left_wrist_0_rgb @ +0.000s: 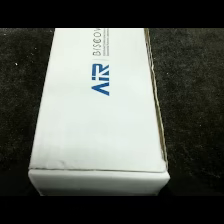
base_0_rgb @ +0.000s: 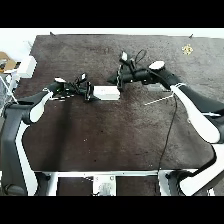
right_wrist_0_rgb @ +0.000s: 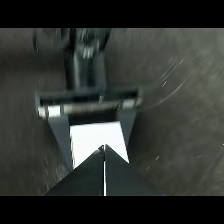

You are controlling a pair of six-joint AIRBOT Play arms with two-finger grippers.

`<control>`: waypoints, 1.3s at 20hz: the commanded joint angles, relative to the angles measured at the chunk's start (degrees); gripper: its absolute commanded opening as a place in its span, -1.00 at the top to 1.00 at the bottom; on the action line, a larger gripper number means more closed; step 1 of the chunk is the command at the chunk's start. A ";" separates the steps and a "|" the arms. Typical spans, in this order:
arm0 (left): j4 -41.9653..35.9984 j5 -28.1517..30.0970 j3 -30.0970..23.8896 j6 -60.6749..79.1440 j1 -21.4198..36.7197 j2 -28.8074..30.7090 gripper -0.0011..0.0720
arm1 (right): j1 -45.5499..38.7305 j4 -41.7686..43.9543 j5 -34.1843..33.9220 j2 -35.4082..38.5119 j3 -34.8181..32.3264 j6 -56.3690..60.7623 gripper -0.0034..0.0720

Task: Fold the box and place the chain.

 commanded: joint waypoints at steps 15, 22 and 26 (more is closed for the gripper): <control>0.04 -0.04 -0.02 0.09 0.00 0.02 -0.11 | -13.90 1.64 -41.64 74.36 -72.98 10.64 0.91; -0.50 -0.04 -0.02 0.09 0.00 0.02 -0.11 | -14.51 1.75 -46.45 90.92 -88.32 10.60 0.91; -1.25 -1.18 -0.02 0.04 0.00 0.02 -0.11 | -14.51 1.55 -46.47 90.90 -88.28 10.58 0.91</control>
